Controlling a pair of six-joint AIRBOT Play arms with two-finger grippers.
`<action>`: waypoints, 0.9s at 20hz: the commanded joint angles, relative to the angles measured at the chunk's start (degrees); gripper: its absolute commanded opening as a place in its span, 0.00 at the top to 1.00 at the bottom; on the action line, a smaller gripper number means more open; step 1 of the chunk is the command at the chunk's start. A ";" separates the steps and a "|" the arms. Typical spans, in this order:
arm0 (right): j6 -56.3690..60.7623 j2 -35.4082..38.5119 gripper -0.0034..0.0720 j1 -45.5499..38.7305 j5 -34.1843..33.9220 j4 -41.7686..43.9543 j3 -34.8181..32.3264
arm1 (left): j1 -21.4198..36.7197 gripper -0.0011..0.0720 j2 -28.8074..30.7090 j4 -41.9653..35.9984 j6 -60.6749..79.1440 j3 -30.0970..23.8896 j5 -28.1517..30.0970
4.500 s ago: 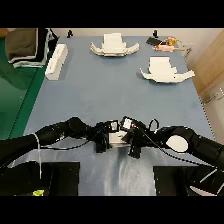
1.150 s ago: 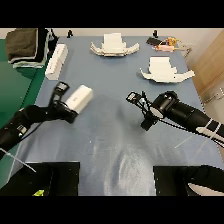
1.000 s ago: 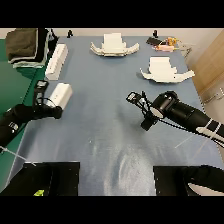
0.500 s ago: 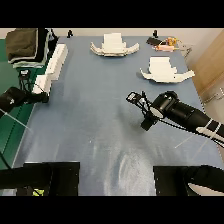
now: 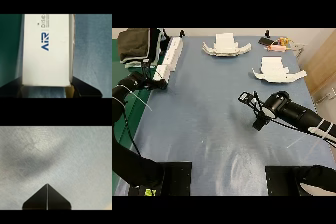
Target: Fold the box.
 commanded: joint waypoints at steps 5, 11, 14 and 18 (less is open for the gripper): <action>-0.02 -0.02 0.95 -0.04 0.00 0.00 0.04 | -0.72 0.34 -8.98 -1.57 0.00 13.03 -7.15; 0.00 -0.02 0.95 -0.04 0.00 0.00 0.04 | -0.68 0.34 -9.29 -1.53 0.02 13.40 -6.91; 0.00 -0.02 0.95 -0.04 0.00 0.00 0.04 | -0.70 0.34 -9.29 -1.53 0.02 13.40 -6.86; 0.00 -0.02 0.95 -0.04 0.00 0.02 0.04 | -0.70 0.07 -9.29 -1.53 -0.07 13.35 -7.54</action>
